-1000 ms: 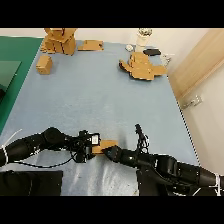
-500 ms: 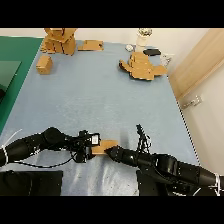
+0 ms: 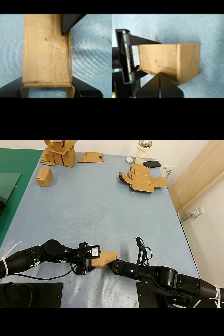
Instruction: Fold the box.
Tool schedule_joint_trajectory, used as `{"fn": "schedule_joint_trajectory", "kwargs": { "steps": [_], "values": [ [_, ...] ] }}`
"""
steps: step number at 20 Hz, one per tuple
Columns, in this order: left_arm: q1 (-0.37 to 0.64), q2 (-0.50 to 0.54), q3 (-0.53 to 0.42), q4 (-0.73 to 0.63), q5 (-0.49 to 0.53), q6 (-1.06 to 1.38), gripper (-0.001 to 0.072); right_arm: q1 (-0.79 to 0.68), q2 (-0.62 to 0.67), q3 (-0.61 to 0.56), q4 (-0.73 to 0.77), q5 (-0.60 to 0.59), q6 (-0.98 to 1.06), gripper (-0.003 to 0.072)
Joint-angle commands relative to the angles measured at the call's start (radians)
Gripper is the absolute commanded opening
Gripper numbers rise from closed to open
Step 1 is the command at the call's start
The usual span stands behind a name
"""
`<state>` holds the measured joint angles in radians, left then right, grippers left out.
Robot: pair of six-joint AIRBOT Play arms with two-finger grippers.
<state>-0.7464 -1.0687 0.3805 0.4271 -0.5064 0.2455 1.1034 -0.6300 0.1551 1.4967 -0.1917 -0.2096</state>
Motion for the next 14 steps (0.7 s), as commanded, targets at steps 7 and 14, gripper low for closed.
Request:
{"fn": "schedule_joint_trajectory", "kwargs": {
  "steps": [7, 14],
  "values": [
    [0.000, 0.000, 0.001, 0.000, 0.000, 0.000, 0.0540, 0.000, 0.034, 0.050, -0.082, -0.046, 0.000, -0.0001],
    [0.000, 0.001, 0.001, 0.000, 0.000, 0.000, 0.0540, 0.000, 0.074, 0.197, -0.240, -0.338, 0.000, 0.0000]
  ]
}}
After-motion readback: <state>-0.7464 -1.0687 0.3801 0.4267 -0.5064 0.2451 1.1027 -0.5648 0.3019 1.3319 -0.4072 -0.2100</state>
